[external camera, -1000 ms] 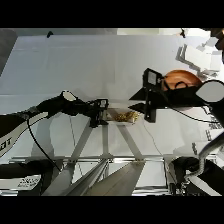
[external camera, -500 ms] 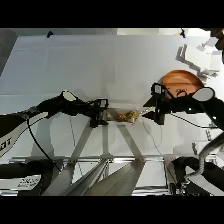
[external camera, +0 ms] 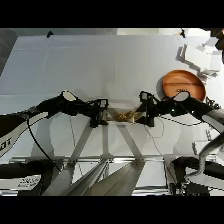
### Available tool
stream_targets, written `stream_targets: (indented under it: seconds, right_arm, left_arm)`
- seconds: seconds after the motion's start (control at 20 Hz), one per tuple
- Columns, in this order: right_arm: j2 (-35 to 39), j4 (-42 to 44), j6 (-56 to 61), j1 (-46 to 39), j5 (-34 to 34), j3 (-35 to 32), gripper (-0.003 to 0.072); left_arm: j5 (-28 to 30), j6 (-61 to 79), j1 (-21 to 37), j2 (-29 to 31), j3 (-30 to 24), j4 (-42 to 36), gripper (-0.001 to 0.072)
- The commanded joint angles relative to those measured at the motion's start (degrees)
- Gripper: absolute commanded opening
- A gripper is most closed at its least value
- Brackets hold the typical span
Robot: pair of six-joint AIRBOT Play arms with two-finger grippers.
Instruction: Fold the box and place the chain.
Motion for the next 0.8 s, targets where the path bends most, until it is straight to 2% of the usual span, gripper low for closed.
stream_targets:
  seconds: [0.0, 0.05, 0.1, 0.2, 0.5, 0.75]
  right_arm:
    - [-2.0, 0.4, -0.9, 1.4, -2.6, 0.0, 0.0555]
    - [-2.0, 0.5, -0.9, 1.5, -3.0, 0.0, 0.0539]
    - [-2.0, 0.5, -0.9, 1.5, -3.2, 0.0, 0.0449]
    - [-2.0, 0.3, -0.9, 1.5, -3.2, 0.0, 0.0024]
    - [-1.0, -1.4, 4.7, 1.5, -3.2, 0.0, 0.0009]
    - [5.9, -8.3, 17.7, 1.5, -1.8, 0.0, 0.0008]
  left_arm:
    - [0.0, 0.0, 0.0, 0.0, 0.0, 0.0, 0.0345]
    - [0.0, 0.0, 0.0, 0.0, 0.0, 0.0, 0.0345]
    - [0.0, 0.0, 0.0, 0.0, 0.0, 0.0, 0.0345]
    - [0.0, 0.0, 0.0, 0.0, 0.0, 0.0, 0.0345]
    - [0.0, 0.0, 0.0, 0.0, 0.0, 0.0, 0.0345]
    - [0.0, 0.0, 0.0, 0.0, 0.0, 0.0, 0.0345]
